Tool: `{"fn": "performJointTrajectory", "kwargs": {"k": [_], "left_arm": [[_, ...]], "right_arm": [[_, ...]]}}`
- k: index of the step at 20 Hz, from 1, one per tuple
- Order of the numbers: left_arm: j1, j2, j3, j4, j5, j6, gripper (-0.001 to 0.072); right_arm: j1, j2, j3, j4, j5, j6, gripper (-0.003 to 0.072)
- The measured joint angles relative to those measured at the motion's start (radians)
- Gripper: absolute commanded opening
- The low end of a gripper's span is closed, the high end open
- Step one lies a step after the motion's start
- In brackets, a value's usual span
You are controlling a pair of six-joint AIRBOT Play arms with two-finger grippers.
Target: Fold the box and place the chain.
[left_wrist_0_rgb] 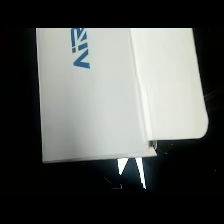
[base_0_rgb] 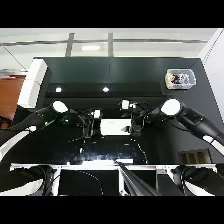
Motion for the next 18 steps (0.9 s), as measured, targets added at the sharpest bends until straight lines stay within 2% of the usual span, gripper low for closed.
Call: {"fn": "performJointTrajectory", "kwargs": {"k": [16,17,18], "left_arm": [[-0.001,-0.001,0.0,0.003,-0.001,0.001,0.0506],[-0.001,-0.001,0.0,0.003,-0.001,0.001,0.0507],[-0.002,-0.001,0.0,0.003,-0.001,0.0,0.0506]], "right_arm": [[0.032,-0.034,-0.001,-0.044,0.014,0.024,0.0697],[0.033,-0.034,-0.001,-0.05,0.01,0.026,0.0597],[0.034,-0.035,-0.001,-0.055,0.006,0.029,0.0437]]}}
